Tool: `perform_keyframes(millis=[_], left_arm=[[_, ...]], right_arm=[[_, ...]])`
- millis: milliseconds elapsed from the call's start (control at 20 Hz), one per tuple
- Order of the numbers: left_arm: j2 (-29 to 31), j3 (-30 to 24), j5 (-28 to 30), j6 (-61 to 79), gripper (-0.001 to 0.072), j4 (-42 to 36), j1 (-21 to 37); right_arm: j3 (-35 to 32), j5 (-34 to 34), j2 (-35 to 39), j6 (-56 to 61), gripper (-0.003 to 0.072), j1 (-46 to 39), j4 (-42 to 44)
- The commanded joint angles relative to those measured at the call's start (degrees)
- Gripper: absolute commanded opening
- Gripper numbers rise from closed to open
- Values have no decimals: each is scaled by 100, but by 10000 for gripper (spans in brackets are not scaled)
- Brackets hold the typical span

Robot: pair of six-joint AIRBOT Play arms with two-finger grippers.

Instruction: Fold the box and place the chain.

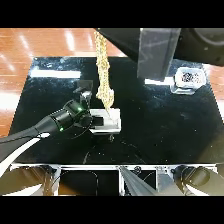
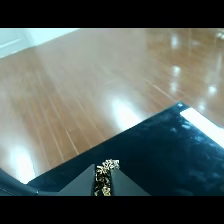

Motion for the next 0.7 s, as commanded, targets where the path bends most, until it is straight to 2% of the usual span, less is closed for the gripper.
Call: perform_keyframes(millis=[0, 650], left_arm=[[2, 2, 2, 0, 23, 2, 0], [2, 2, 0, 0, 23, 4, 0]], right_arm=[[-2, 68, 9, 107, 20, 79, -304], [-17, 299, -479, 164, 19, 79, -813]])
